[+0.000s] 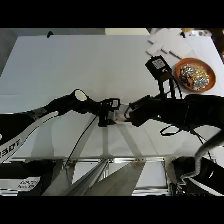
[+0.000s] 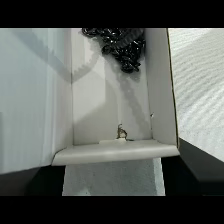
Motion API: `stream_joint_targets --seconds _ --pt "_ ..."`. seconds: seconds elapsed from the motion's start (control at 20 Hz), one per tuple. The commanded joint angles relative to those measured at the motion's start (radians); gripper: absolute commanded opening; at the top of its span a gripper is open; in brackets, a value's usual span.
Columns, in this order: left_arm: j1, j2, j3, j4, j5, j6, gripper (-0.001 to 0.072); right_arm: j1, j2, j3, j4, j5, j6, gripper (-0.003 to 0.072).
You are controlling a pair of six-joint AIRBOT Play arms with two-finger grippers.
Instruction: Fold the box and place the chain.
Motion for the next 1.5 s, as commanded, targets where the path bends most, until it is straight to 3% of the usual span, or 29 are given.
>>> stream_joint_targets --seconds 0.0,0.25,0.45,0.85,1.05,1.2,1.45 --pt "0.0 0.0 0.0 0.0 0.0 0.0 0.0009 0.005 -0.005 0.0 -0.117 -0.012 0.091 0.0012" --pt "0.0 0.0 0.0 0.0 0.0 0.0 0.0009 0.002 0.019 0.0 -0.343 0.097 0.288 0.0011" --pt "0.0 0.0 0.0 0.0 0.0 0.0 0.0009 0.002 0.049 0.0 -0.372 0.192 0.311 0.0011" --pt "0.0 0.0 0.0 0.0 0.0 0.0 0.0009 0.002 0.133 0.0 -0.4 0.273 0.362 0.001" --pt "0.0 0.0 0.0 0.0 0.0 0.0 0.0009 0.002 0.143 0.0 -0.349 0.266 0.361 0.0011" --pt "0.0 0.0 0.0 0.0 0.0 0.0 0.0009 0.003 0.12 0.0 -0.187 0.145 0.293 0.0011" --pt "0.0 0.0 0.0 0.0 0.0 0.0 0.0009 0.003 -0.045 -0.004 -0.125 0.075 0.222 0.0011"
